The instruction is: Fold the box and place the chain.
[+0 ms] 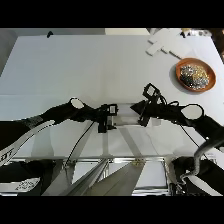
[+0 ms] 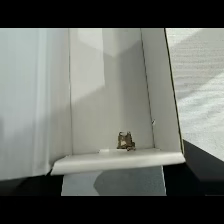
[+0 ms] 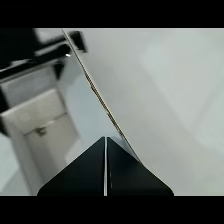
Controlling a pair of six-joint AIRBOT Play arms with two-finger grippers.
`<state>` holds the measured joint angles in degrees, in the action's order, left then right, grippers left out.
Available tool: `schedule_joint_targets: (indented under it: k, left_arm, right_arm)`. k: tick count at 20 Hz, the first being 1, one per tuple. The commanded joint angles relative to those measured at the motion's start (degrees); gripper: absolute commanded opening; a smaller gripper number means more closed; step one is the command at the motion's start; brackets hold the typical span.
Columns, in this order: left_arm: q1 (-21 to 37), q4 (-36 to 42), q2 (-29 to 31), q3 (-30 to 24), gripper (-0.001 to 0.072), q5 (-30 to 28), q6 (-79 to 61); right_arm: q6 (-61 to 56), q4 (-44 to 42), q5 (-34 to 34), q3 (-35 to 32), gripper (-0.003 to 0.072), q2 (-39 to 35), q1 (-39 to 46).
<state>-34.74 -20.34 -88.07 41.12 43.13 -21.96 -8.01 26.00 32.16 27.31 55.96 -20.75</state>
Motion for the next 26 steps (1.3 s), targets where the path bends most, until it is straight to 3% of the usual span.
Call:
schedule_joint_targets:
  k: [1,7,11,14,18,20,23,24,25,26]
  left_arm:
    - [0.0,0.0,0.0,0.0,0.0009,0.0,0.0]
    - [0.0,0.0,0.0,0.0,0.0009,0.0,0.0]
    - [0.0,0.0,0.0,0.0,0.0009,0.0,0.0]
    - [0.0,0.0,0.0,0.0,0.0009,0.0,0.0]
    - [0.0,0.0,0.0,0.0,0.0009,0.0,0.0]
    - [0.0,0.0,0.0,0.0,0.0009,0.0,0.0]
    - [0.0,0.0,0.0,0.0,0.0009,0.0,0.0]
    - [0.0,0.0,0.0,0.0,0.0009,0.0,0.0]
    - [0.0,0.0,0.0,0.0,0.0009,0.0,0.0]
    - [0.0,0.0,0.0,0.0,0.0009,0.0,0.0]
  right_arm:
    - [-4.2,-1.3,-8.3,0.1,0.0016,7.0,-0.5]
    - [-20.0,14.6,-5.6,0.1,0.0017,8.7,-0.5]
    - [-20.7,15.8,-2.9,1.0,0.0017,7.0,-0.5]
    - [-20.7,16.2,-0.8,3.7,0.0017,1.6,0.2]
    - [-20.6,21.4,9.8,4.9,0.0017,-5.4,5.5]
    - [-20.3,29.5,18.5,4.9,0.0017,-5.7,8.2]
    - [-20.1,41.9,22.4,4.8,0.0021,-5.7,8.9]
    - [-18.0,43.0,21.7,4.8,0.0114,-5.4,8.9]
    - [-14.3,42.5,20.7,4.8,0.0420,-5.0,8.8]
    - [-10.1,41.0,19.5,4.8,0.0539,-4.4,8.8]
